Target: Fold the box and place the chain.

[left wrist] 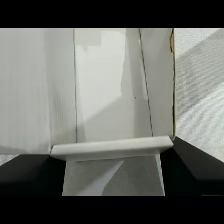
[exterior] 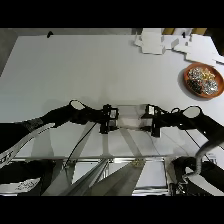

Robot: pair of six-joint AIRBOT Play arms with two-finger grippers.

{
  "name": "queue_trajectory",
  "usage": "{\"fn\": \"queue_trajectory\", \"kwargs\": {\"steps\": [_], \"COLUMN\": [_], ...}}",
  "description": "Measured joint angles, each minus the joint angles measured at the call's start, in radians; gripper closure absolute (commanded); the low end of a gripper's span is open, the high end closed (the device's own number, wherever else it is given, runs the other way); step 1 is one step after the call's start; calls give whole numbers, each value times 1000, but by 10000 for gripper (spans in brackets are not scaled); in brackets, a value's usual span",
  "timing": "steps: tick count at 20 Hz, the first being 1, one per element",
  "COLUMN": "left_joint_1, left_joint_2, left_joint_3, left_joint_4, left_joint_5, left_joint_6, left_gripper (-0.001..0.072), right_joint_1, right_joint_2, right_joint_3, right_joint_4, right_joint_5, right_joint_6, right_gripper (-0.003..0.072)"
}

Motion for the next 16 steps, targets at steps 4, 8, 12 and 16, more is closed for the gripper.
{"fn": "queue_trajectory", "kwargs": {"steps": [4, 8, 12, 16], "left_joint_1": [0, 0, 0, 0], "left_joint_2": [0, 0, 0, 0], "left_joint_3": [0, 0, 0, 0], "left_joint_4": [-2, -2, -1, -1], "left_joint_5": [1, 2, 0, 1], "left_joint_6": [0, -1, -1, -1], "left_gripper": [438, 438, 438, 438], "right_joint_1": [-12, -53, -103, -191], "right_joint_2": [23, 146, 296, 375], "right_joint_3": [-1, -1, -1, 0], "right_joint_4": [-27, -124, -185, -220], "right_joint_5": [-9, -5, 6, 1], "right_joint_6": [55, 201, 419, 661], "right_gripper": [511, 511, 673, 674]}}
